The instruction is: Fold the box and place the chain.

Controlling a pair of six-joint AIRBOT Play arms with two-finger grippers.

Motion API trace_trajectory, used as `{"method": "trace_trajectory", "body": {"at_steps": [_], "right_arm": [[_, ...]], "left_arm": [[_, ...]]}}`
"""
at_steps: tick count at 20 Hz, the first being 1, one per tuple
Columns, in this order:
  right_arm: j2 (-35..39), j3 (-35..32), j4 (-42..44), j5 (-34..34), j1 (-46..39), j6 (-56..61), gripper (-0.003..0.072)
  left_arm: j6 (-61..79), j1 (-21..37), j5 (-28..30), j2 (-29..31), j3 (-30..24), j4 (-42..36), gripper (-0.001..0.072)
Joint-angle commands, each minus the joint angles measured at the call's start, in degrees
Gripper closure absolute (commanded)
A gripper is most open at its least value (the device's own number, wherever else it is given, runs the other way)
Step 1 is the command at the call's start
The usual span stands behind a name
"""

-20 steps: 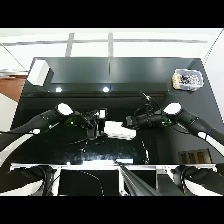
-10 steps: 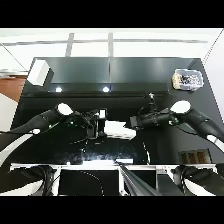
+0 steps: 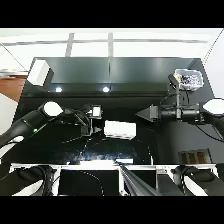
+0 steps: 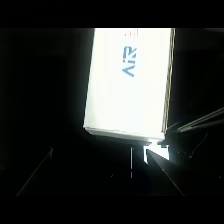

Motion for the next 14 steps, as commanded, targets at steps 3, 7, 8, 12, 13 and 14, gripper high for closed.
{"method": "trace_trajectory", "body": {"at_steps": [3, 7, 8, 12, 13, 14], "right_arm": [[0.81, 0.04, 0.07, -2.01, -1.14, 0.35, 0.0641], [0.83, 0.04, 0.07, -3.19, -1.18, 1.27, 0.0641], [0.83, 0.04, 0.04, -3.15, -1.18, 1.27, 0.0641], [0.83, 0.04, 0.00, -3.32, -1.33, 1.27, 0.0641], [0.83, 0.04, 0.00, -3.39, -1.44, 1.27, 0.0641], [0.83, 0.04, -0.04, -3.56, -1.42, 1.27, 0.0641]], "left_arm": [[-8.52, -3.69, -1.51, 1.09, 3.87, 1.55, -0.0006], [-9.33, -9.40, 0.00, -6.08, 10.27, 1.51, -0.0006], [-9.33, -10.75, 0.26, -7.45, 11.34, 1.51, -0.0006], [-9.33, -14.03, 1.51, -11.50, 12.17, 1.66, -0.0006], [-9.33, -14.03, 1.51, -12.04, 12.17, 1.77, -0.0006], [-9.33, -14.03, 1.57, -12.26, 12.17, 1.77, -0.0006]]}}
